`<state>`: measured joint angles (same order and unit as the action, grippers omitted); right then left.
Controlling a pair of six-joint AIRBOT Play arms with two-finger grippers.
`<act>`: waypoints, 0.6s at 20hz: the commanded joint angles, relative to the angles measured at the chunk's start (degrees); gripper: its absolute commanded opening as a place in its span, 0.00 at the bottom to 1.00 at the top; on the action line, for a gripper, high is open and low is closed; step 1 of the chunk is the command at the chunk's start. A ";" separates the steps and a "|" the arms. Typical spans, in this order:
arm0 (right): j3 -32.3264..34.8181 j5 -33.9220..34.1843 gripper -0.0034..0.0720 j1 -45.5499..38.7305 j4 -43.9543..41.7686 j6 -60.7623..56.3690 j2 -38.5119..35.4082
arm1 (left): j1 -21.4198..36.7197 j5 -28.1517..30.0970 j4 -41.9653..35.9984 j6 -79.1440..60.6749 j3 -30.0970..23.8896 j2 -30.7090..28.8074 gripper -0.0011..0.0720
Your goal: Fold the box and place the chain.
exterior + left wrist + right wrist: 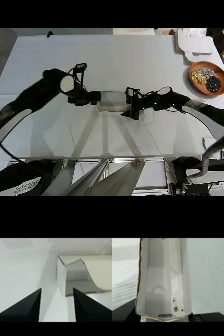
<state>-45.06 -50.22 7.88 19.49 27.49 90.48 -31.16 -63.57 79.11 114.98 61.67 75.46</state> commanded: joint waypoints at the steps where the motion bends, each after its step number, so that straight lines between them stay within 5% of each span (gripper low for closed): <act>1: -0.04 0.02 0.73 0.02 0.00 0.00 0.02 | 4.72 -4.76 -8.09 -19.34 0.00 -4.90 0.62; 7: -0.04 0.02 0.73 0.02 -0.02 0.02 0.00 | 11.30 -5.20 -14.73 -64.35 -3.15 -5.79 0.62; 12: -0.04 0.02 0.73 0.02 0.00 0.02 0.02 | 13.07 -3.10 -22.21 -95.32 -6.49 -0.52 0.68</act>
